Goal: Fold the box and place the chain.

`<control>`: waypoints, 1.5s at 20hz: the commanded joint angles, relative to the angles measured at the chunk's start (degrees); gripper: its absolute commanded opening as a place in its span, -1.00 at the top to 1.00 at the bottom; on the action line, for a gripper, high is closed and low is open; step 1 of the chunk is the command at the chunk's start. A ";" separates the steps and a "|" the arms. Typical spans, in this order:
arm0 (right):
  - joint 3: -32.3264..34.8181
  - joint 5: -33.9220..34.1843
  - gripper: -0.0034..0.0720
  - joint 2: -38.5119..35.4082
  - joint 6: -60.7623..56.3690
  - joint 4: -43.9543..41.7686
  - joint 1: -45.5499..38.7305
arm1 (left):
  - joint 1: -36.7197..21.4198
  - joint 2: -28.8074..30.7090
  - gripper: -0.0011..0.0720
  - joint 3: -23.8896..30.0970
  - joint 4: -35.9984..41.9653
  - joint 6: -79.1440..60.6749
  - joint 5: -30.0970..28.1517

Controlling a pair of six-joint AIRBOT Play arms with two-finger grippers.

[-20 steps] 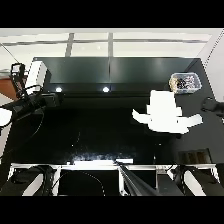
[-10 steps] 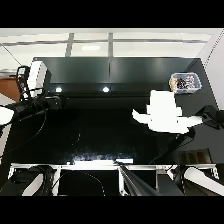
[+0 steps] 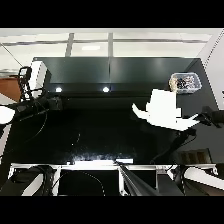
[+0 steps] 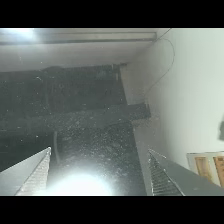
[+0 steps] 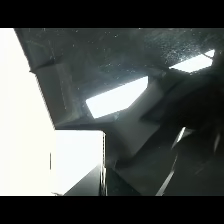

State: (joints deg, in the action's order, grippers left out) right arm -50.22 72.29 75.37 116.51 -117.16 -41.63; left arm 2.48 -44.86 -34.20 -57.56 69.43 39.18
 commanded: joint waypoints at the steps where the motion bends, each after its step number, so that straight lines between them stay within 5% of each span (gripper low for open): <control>1: -0.50 6.49 0.84 -1.38 2.82 -1.44 -0.04 | 0.04 -0.04 -0.93 0.00 0.00 0.02 -0.02; 6: -0.04 5.27 0.84 -12.26 3.13 -12.24 4.35 | 0.33 -0.07 -0.93 0.00 4.57 0.02 2.03; 12: 6.45 -9.94 0.84 -25.44 0.63 -16.59 27.65 | 7.93 -3.17 -0.92 0.02 8.37 3.58 3.28; 15: 11.21 -17.90 0.84 -28.24 -2.40 -16.72 39.65 | 8.59 -11.91 -0.93 0.02 16.04 3.39 4.79; 21: 16.04 -23.23 0.84 -28.28 -6.84 -16.26 53.13 | 8.57 -30.91 -0.94 -0.02 47.12 -25.68 10.93; 27: 16.04 -23.58 0.84 -28.28 -7.72 -16.28 53.66 | 8.59 -39.71 -0.94 -1.38 49.59 -30.82 12.20; 30: 16.04 -23.63 0.84 -28.28 -7.98 -16.28 53.66 | 8.57 -43.85 -0.94 -2.01 53.59 -43.87 21.88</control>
State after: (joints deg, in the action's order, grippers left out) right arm -34.24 49.04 47.16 109.01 -133.45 11.70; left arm 11.03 -84.79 -35.75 -8.25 36.88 53.54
